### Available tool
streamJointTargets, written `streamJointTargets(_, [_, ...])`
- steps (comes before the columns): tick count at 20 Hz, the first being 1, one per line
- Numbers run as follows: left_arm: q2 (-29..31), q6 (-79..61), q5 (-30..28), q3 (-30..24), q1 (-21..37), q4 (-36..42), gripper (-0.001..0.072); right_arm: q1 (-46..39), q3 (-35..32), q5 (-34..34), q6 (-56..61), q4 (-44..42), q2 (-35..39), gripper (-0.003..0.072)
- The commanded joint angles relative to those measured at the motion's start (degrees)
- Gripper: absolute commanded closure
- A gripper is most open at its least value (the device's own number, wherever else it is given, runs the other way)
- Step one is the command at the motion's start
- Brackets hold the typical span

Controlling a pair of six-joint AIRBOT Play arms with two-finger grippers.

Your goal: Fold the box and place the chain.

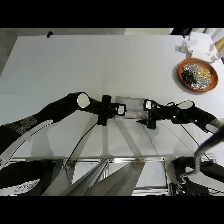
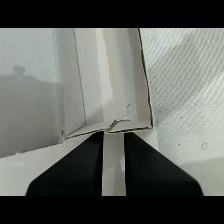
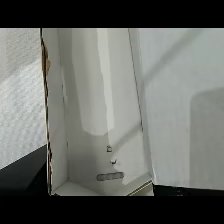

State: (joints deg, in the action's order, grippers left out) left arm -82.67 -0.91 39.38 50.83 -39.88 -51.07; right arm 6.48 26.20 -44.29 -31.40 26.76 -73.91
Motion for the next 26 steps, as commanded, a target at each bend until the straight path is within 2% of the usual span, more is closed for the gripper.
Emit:
streamJointTargets(1, [-0.50, 0.09, -0.72, -0.02, -0.59, 0.20, 0.0580, 0.07, -0.02, -0.02, 0.00, 0.00, 0.00, 0.0273])
streamJointTargets(6, [-0.66, 0.07, -5.97, -0.02, -1.99, 3.15, 0.0580, 0.07, -0.02, -0.02, 0.00, 0.00, 0.00, 0.0273])
streamJointTargets(10, [-2.21, 0.09, -6.05, -0.02, -2.75, 5.27, 0.0572, 0.07, -0.02, -0.02, 0.00, 0.00, 0.00, 0.0273])
streamJointTargets(13, [-2.75, 0.09, -5.92, -0.02, -3.19, 5.62, 0.0543, 0.07, -0.02, -0.02, 0.00, 0.00, 0.00, 0.0273])
streamJointTargets(14, [-2.75, 0.09, -5.92, -0.02, -3.19, 5.62, 0.0490, 0.07, -0.02, -0.02, 0.00, 0.00, 0.00, 0.0273])
streamJointTargets(17, [-2.75, 0.07, -5.75, -0.02, -3.19, 5.64, 0.0467, 0.07, -0.02, -0.02, 0.00, 0.00, 0.00, 0.0273])
streamJointTargets(18, [-2.73, 0.09, -5.49, -0.02, -3.19, 5.62, 0.0411, 0.07, -0.02, -0.02, 0.00, 0.00, 0.00, 0.0273])
streamJointTargets(20, [-2.67, 0.11, -4.70, -0.02, -3.17, 5.62, 0.0412, 0.07, -0.02, -0.02, 0.00, 0.00, 0.00, 0.0273])
streamJointTargets(22, [-2.05, 1.70, -4.46, -0.02, -2.82, 5.55, 0.0454, 0.07, -0.02, -0.02, 0.00, 0.00, 0.00, 0.0273])
streamJointTargets(23, [-1.33, 3.50, -4.39, -0.02, -2.40, 5.18, 0.0501, 0.07, -0.02, -0.02, 0.00, 0.00, 0.00, 0.0273])
streamJointTargets(24, [-0.39, 6.12, -4.07, -0.02, -1.75, 4.74, 0.0615, 0.07, -0.02, -0.02, 0.00, 0.00, 0.00, 0.0273])
streamJointTargets(25, [0.66, 8.57, -3.08, -0.02, -0.96, 3.98, 0.0680, 0.07, -0.02, -0.02, 0.00, 0.00, 0.00, 0.0273])
streamJointTargets(26, [1.84, 11.63, -1.25, -0.02, 0.02, 2.95, 0.0683, 0.07, -0.02, -0.02, 0.00, 0.00, 0.00, 0.0273])
